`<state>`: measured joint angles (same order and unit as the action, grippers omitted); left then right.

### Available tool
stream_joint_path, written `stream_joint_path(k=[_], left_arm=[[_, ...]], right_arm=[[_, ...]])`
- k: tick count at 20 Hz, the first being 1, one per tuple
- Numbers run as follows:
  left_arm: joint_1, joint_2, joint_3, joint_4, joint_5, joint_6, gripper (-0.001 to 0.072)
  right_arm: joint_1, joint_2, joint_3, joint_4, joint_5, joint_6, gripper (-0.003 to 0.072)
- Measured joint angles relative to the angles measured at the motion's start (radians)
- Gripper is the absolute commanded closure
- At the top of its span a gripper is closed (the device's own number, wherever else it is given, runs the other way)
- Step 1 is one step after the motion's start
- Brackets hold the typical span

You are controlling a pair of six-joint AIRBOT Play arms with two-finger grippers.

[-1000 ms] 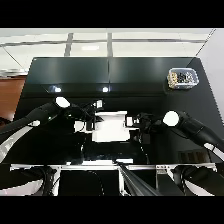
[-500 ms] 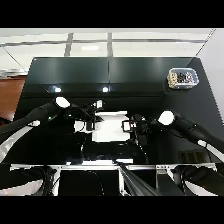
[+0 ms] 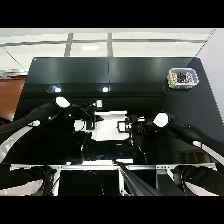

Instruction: Fold the box and place the chain.

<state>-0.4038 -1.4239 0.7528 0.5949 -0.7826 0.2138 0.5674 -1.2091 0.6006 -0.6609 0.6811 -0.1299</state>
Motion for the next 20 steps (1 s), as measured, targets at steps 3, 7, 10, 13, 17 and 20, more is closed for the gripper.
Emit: stream_joint_path(k=[3, 7, 10, 13, 17, 20], left_arm=[[0.0, 0.0, 0.0, 0.0, -0.005, -0.002, 0.0684], [0.0, 0.0, 0.0, 0.0, -0.005, -0.002, 0.0684], [0.0, 0.0, 0.0, 0.0, -0.005, -0.001, 0.0684], [0.0, 0.0, 0.0, 0.0, -0.005, -0.001, 0.0684], [0.0, 0.0, 0.0, 0.0, -0.005, -0.001, 0.0684], [0.0, 0.0, 0.0, -0.001, -0.005, -0.001, 0.0684]], right_arm=[[-0.021, 0.045, 0.004, 0.002, -0.021, 0.027, -0.0004], [-0.053, 0.079, 0.005, 0.002, -0.033, 0.046, -0.0004], [-0.066, 0.087, 0.005, 0.003, -0.037, 0.051, -0.0004], [-0.072, 0.09, 0.005, 0.005, -0.044, 0.052, -0.0004], [-0.077, 0.091, 0.005, 0.009, -0.07, 0.053, -0.0004], [-0.094, 0.091, 0.006, 0.023, -0.092, 0.055, -0.0004]])
